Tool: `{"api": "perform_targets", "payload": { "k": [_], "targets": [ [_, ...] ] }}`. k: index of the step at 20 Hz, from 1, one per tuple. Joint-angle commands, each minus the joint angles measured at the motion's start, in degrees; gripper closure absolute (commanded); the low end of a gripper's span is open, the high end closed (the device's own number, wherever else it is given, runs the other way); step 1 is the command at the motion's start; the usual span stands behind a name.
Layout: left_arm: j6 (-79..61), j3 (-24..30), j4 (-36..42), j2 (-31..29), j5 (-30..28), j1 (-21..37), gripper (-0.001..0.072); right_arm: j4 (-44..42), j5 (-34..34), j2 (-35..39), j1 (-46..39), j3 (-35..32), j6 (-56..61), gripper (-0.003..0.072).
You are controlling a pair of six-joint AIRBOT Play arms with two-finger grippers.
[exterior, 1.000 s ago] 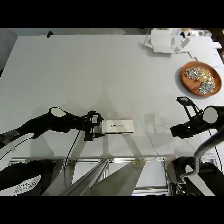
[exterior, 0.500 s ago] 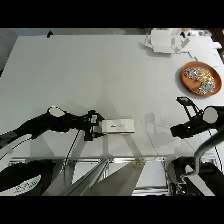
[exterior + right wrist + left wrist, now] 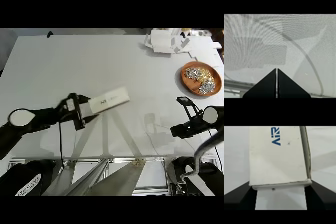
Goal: Fold the box and place the chain.
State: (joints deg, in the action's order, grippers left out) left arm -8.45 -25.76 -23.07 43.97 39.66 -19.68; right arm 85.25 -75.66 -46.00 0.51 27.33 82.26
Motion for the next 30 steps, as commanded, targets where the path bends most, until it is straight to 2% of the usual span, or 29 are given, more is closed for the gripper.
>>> {"api": "perform_targets", "payload": {
  "k": [1, 3, 5, 8, 10, 13, 16, 22, 23, 24, 25, 26, 27, 28, 29, 30],
  "targets": [
    [17.68, -0.07, -8.35, -9.31, -3.21, 7.41, 0.0705, 0.0, 0.0, 0.04, -0.04, -0.02, 0.02, 0.0664],
    [29.22, -0.07, -17.46, -12.2, -3.32, 12.66, 0.0705, 0.0, 0.0, 0.04, -0.04, -0.02, 0.02, 0.0664],
    [45.03, -0.07, -30.93, -13.94, -3.45, 15.87, 0.0706, 0.0, 0.0, 0.04, -0.04, -0.02, 0.02, 0.0664],
    [68.32, 0.04, -52.61, -13.84, -3.48, 20.85, 0.0706, -0.02, 0.0, 0.04, -0.04, -0.02, 0.02, 0.0664],
    [79.54, 0.48, -60.26, -12.85, -3.54, 25.4, 0.0706, 0.0, -0.02, 0.04, -0.04, -0.02, 0.02, 0.0664],
    [87.95, 1.88, -61.88, -8.96, -3.52, 32.72, 0.0706, 0.0, 0.0, 0.04, -0.04, -0.02, 0.02, 0.0664],
    [88.41, 3.54, -62.07, -4.74, -1.99, 37.53, 0.0706, 0.0, 0.0, 0.04, -0.04, -0.02, 0.02, 0.0664],
    [88.41, 3.8, -62.07, 1.42, 2.14, 41.55, 0.069, 0.0, 0.0, 0.04, -0.04, -0.02, 0.02, 0.0664],
    [88.41, 3.8, -62.07, 1.86, 3.37, 41.55, 0.0649, 0.0, 0.0, 0.04, -0.04, -0.02, 0.02, 0.0664],
    [88.39, 3.8, -62.1, 2.05, 4.35, 41.55, 0.0566, 0.0, 0.0, 0.04, -0.04, -0.02, 0.02, 0.0664],
    [88.37, 3.8, -62.51, 2.1, 5.22, 41.55, 0.0431, 0.0, 0.0, 0.04, -0.04, -0.02, 0.02, 0.0664],
    [88.39, 3.82, -63.19, 2.08, 5.88, 41.55, 0.034, 0.0, 0.0, 0.04, -0.04, -0.02, 0.02, 0.0664],
    [88.39, 3.8, -64.19, 2.08, 6.67, 41.55, 0.022, 0.0, 0.0, 0.04, -0.04, -0.02, 0.02, 0.0664],
    [88.39, 3.8, -64.57, 2.03, 7.37, 41.55, 0.0078, 0.0, 0.0, 0.04, -0.04, -0.02, 0.02, 0.0664],
    [88.41, 3.8, -64.63, 1.9, 7.96, 41.55, 0.001, 0.0, 0.0, 0.04, -0.04, -0.02, 0.02, 0.0664],
    [88.43, 3.8, -64.63, 1.62, 8.61, 41.46, 0.0011, 0.0, 0.0, 0.04, -0.04, -0.02, 0.02, 0.0664]
  ]
}}
